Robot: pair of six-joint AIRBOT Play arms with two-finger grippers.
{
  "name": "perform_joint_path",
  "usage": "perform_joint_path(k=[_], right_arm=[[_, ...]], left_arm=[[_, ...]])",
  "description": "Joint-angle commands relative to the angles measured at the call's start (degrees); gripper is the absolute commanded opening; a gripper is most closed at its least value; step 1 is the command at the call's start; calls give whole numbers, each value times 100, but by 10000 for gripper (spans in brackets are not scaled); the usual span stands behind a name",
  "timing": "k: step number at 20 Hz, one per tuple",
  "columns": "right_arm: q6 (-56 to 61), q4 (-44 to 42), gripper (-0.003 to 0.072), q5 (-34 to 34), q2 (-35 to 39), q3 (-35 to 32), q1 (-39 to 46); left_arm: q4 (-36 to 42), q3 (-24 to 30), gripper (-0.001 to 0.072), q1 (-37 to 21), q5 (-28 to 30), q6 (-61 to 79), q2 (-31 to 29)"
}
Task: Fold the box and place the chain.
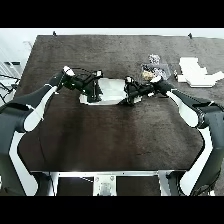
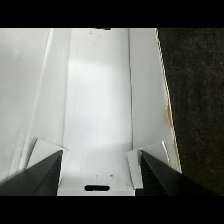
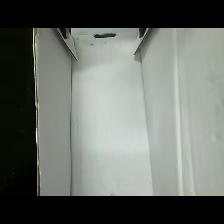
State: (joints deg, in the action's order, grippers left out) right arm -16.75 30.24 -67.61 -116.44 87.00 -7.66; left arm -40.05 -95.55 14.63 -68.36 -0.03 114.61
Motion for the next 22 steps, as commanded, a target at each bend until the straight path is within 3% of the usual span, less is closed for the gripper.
perform_joint_path(k=[1, 2, 3, 4, 5, 9, 18, 20, 22], right_arm=[[2, 0, 583, 24, 2, 0, -2], [2, 0, 583, 24, 2, 0, -2], [2, 0, 583, 24, 2, 0, 0], [2, 0, 583, 24, 2, 0, 0], [2, 0, 583, 24, 2, 0, 0], [2, 0, 584, 24, 2, 0, -2], [2, 0, 583, 22, 2, 0, 0], [2, 0, 583, 22, 2, 0, -2], [2, 0, 583, 22, 2, 0, -2]], left_arm=[[15, 2, 571, 2, -42, -17, 4], [13, 2, 482, 2, -122, -11, 4], [-2, 0, 255, -15, -251, -7, 2], [-48, -7, 85, -33, -435, 11, 2], [-98, -15, 19, -57, -643, 9, -2], [-179, -11, 16, -170, -1034, -332, -188], [-369, 44, 13, -570, -1314, -1150, -1613], [-382, 404, 13, -734, -876, -1775, -1921], [-391, 1110, 12, -901, 122, -2487, -2337]])
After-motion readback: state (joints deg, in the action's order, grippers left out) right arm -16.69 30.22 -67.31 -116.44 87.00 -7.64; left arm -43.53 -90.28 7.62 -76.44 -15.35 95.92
